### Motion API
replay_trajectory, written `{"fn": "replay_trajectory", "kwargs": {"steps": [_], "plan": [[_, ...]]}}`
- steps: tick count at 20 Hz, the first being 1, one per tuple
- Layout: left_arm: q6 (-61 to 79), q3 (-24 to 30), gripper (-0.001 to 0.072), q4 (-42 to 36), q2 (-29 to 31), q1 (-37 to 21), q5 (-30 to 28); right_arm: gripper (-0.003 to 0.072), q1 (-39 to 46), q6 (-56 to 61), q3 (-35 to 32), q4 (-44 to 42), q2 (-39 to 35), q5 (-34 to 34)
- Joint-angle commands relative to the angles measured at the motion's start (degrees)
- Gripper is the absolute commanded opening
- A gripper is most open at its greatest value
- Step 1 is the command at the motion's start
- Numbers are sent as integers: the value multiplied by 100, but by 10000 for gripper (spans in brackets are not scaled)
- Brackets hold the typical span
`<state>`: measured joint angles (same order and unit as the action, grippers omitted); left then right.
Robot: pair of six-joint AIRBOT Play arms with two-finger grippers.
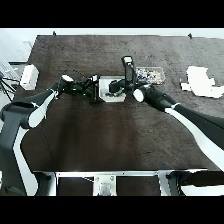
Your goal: Fold the box and place the chain.
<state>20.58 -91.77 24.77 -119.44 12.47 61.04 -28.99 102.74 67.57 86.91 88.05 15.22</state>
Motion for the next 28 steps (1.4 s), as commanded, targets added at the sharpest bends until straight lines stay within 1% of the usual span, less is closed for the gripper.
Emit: {"fn": "replay_trajectory", "kwargs": {"steps": [1,3,4,5,6,8,11,13,14,16,19,20,21,22,23,24,25,26,28], "plan": [[2,0,456,2,2,-2,2,376,417,13,-39,341,-592,761],[2,0,457,2,2,-2,2,377,909,17,-155,352,-726,1036],[2,0,457,2,2,-2,4,377,1174,35,-247,321,-680,977],[2,0,457,2,2,-2,0,395,1410,37,-310,170,-562,890],[2,0,457,2,2,-4,-9,439,1637,33,-315,-107,-350,848],[2,0,457,2,2,-2,-15,435,1915,-94,-308,-647,114,691],[2,0,457,2,2,-2,-15,430,1893,-977,-133,-1633,640,535],[2,0,457,2,2,-2,-17,420,1860,-1432,151,-2181,970,538],[2,0,457,2,2,-2,-17,401,1860,-1613,326,-2413,1145,540],[2,0,456,2,2,-2,-13,400,1851,-1888,654,-2730,1440,542],[2,0,456,2,2,-2,-15,353,1836,-2052,973,-2999,1749,546],[2,0,457,2,2,-2,-15,352,1836,-2052,1019,-2997,1827,542],[2,0,456,2,2,-2,-15,316,1838,-2055,1025,-2990,1884,535],[2,0,457,2,2,-2,-13,265,1849,-2050,1025,-2992,1921,533],[2,0,457,2,2,-2,-13,264,1895,-2059,1032,-2990,1926,529],[2,0,457,2,2,-2,-13,215,1921,-2079,1045,-2986,1926,503],[2,0,457,2,2,-2,-13,71,1945,-2094,1064,-2981,1917,494],[2,0,457,2,2,-2,-15,15,1950,-2094,1086,-2979,1873,501],[2,0,457,2,2,-2,-11,14,1888,-2096,1086,-2940,1602,542]]}}
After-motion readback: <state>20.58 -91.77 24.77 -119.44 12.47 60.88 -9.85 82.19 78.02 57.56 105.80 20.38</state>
